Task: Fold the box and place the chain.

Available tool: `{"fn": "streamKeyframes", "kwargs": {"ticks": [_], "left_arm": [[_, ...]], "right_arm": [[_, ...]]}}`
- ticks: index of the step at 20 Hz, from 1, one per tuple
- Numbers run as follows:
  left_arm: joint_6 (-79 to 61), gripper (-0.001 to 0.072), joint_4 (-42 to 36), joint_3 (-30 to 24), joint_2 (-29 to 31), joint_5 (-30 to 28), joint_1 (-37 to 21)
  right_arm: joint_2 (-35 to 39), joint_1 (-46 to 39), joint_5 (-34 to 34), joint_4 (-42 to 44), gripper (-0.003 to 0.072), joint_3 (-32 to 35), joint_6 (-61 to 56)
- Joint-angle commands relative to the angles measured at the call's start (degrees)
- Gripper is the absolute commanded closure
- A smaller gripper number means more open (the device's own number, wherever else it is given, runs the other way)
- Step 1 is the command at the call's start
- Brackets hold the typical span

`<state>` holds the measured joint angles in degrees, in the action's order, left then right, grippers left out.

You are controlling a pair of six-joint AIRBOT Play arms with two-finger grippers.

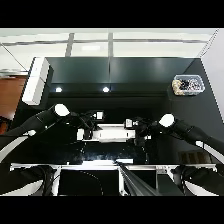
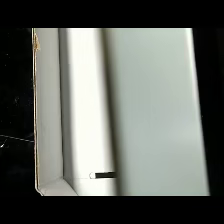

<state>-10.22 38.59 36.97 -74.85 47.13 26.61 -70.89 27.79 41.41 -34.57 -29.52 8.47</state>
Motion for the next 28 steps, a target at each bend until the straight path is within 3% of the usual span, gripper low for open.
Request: {"fn": "streamKeyframes", "kwargs": {"ticks": [1, 2, 3, 4, 5, 7, 10, 13, 14, 15, 17, 18, 19, 20, 21, 25, 28], "left_arm": [[0.2, 0.0666, 0.0, 0.0, 0.0, 0.1, 0.0], [0.3, 0.0503, 0.0, 0.0, 0.1, 0.1, 0.0], [0.3, 0.0288, 0.0, 0.1, 0.1, 0.0, 0.0], [0.6, 0.0104, 0.0, 0.1, 0.2, 0.1, -0.1], [2.5, 0.0052, 0.1, 0.2, 0.6, 0.1, -0.1], [5.3, 0.0051, 1.4, 0.3, 2.4, 0.5, -0.3], [14.0, 0.0052, 10.1, 0.5, 8.3, 2.6, -1.6], [29.3, 0.0054, 17.9, 0.5, 16.0, 8.3, -3.8], [34.2, 0.0092, 18.6, 0.5, 18.2, 10.1, -4.4], [39.5, 0.0188, 18.4, 0.5, 20.1, 12.4, -4.9], [48.4, 0.0603, 16.8, 0.5, 21.1, 18.5, -4.4], [49.7, 0.0676, 15.6, 0.2, 20.5, 22.1, -3.3], [49.7, 0.0677, 13.8, -0.3, 19.8, 23.8, -2.0], [49.7, 0.0677, 11.1, -1.4, 19.0, 21.8, -0.6], [49.6, 0.0677, 7.4, -2.7, 18.4, 17.0, 0.2], [49.3, 0.0675, -4.3, -4.5, 15.9, -7.6, 0.8], [44.0, 0.0676, -9.1, -4.5, 13.3, -17.8, 1.4]], "right_arm": [[0.0, 0.3, -1.0, -0.7, 0.0122, 0.0, -1.0], [0.0, 0.3, -1.0, -0.7, 0.0165, 0.0, -1.0], [0.0, 0.3, -0.9, -0.7, 0.0314, 0.0, -1.0], [0.0, 0.3, -0.9, -0.7, 0.0322, 0.0, -1.0], [0.0, 0.3, -0.9, -0.7, 0.0322, 0.0, -1.0], [0.0, 0.3, -0.9, -0.7, 0.0322, 0.0, -1.0], [0.0, 0.3, -0.2, -1.6, 0.0322, 0.1, -0.9], [0.0, 0.3, 0.6, -2.0, 0.0322, 0.1, -0.5], [0.0, 0.4, 0.6, -2.0, 0.0322, 0.1, -0.5], [-0.1, 0.5, 0.5, -2.2, 0.0322, 0.1, -0.5], [-0.1, 0.5, 0.6, -2.3, 0.0323, 0.1, -0.5], [-0.1, 0.5, 0.5, -2.3, 0.0324, 0.1, -0.5], [-0.1, 0.5, 0.6, -2.3, 0.0344, 0.1, -0.5], [-0.1, 0.5, 0.6, -2.3, 0.0491, 0.1, -0.5], [-0.1, 0.5, 0.6, -2.3, 0.0553, 0.1, -0.5], [-0.1, 0.5, 0.6, -2.3, 0.0557, 0.1, -0.5], [-0.1, 0.5, 0.6, -2.3, 0.0557, 0.1, -0.5]]}}
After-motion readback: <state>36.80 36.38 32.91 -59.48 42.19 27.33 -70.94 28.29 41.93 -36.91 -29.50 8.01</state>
